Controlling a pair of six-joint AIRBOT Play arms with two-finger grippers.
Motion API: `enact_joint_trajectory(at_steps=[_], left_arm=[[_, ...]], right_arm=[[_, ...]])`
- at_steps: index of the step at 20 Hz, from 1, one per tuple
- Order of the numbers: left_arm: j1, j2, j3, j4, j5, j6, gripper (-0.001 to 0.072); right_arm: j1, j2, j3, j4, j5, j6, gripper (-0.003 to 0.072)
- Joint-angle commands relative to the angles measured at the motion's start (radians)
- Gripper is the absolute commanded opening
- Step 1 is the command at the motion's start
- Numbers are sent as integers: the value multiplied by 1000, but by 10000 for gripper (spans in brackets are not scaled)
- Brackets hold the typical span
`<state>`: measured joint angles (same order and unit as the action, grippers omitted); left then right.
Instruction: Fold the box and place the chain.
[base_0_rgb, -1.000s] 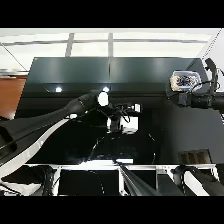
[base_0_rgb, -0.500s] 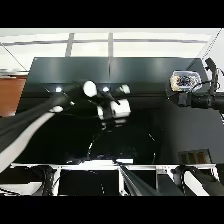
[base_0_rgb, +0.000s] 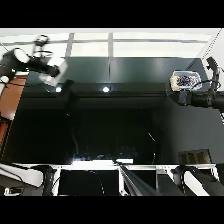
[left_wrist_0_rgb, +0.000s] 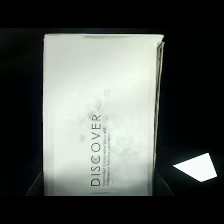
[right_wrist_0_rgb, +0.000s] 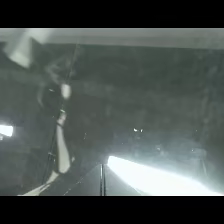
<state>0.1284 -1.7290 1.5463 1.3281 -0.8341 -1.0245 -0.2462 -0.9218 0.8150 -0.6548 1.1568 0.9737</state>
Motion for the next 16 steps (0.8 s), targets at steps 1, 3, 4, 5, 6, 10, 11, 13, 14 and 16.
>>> enact_joint_trajectory(at_steps=[1, 3, 4, 5, 6, 10, 11, 13, 14, 16], left_arm=[[151, -172, 201, 11, -23, -83, 355], [170, -256, 285, 10, -1, -84, 355], [175, -299, 326, 9, -19, -85, 355], [175, -342, 364, 8, -44, -87, 355], [172, -378, 394, 6, -71, -87, 359], [135, -404, 482, 71, -99, -101, 720], [126, -390, 522, 107, -113, -125, 720], [114, -318, 563, 147, -112, -191, 719], [108, -260, 557, 149, -117, -254, 717], [98, -148, 526, 148, -198, -491, 556]], right_arm=[[14, 0, 0, -1, -40, 0, 21], [29, 0, 0, -1, -87, 0, 21], [35, 0, 0, -1, -112, 0, 21], [41, 0, 0, -1, -131, 0, 21], [45, 0, 0, 0, -145, 0, 21], [49, 0, 0, -1, -142, 5, 21], [49, 0, 0, -1, -140, 5, 21], [49, 0, 0, -2, -143, 2, 22], [49, 0, 0, -10, -152, -3, 21], [49, 0, 0, -13, -166, -32, 22]])
